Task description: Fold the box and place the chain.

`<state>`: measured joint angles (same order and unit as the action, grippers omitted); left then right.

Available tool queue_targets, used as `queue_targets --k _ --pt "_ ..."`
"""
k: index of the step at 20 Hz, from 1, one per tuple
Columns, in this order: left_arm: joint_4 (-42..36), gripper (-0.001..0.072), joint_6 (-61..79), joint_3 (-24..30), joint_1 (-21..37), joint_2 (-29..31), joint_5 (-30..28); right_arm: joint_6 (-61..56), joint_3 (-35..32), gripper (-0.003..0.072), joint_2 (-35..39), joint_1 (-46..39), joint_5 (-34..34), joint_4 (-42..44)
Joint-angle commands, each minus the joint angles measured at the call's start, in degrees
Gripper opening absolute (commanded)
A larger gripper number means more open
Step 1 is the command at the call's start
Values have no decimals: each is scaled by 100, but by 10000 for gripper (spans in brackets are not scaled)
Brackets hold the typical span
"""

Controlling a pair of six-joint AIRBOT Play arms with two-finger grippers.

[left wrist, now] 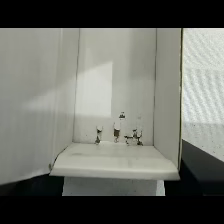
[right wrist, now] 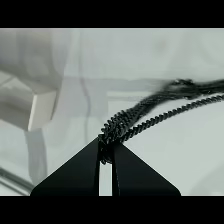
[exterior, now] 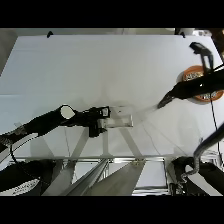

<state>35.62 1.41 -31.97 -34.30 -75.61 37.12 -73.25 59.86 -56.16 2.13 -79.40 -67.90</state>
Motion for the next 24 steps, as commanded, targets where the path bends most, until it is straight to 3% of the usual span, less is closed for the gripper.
queue_targets --k 1,8,13,24 --pt "0 207 2 4 0 0 -2 -42 -424 20 162 789 76 -90" --pt "0 207 2 4 0 0 -2 -343 -1067 20 282 2363 1250 85" --pt "0 207 2 4 0 0 -2 -459 -1147 20 256 3346 1915 72" --pt "0 207 2 4 0 0 -2 -772 -1307 20 -752 3995 3639 417"
